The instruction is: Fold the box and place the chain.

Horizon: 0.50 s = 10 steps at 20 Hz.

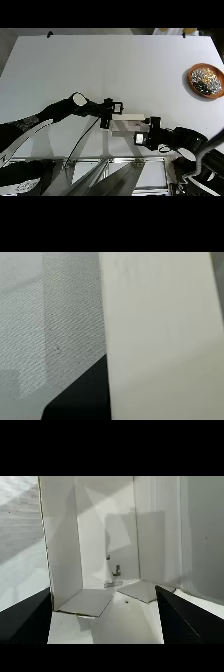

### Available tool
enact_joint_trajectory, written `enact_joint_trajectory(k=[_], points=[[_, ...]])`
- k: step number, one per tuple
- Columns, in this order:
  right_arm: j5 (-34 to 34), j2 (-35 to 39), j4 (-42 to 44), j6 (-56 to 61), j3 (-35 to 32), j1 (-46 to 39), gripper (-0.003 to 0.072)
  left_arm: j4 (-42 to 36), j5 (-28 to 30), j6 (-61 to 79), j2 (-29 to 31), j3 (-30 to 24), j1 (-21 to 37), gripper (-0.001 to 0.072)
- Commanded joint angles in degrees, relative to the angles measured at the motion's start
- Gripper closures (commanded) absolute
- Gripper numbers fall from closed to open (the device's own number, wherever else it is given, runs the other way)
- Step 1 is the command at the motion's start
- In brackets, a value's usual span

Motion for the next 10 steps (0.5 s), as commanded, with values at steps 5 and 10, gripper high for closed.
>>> enact_joint_trajectory(k=[5, 10], points=[[3.1, -0.5, 13.9, -10.2, 0.8, -9.1, 0.0002, 0.0, 0.0, 0.0, 0.0, 0.0, 0.0, 0.0699], [3.5, -1.6, 20.4, -17.5, 3.2, -15.1, 0.0002, 0.0, 0.0, 0.0, 0.0, 0.0, 0.0, 0.0699]])
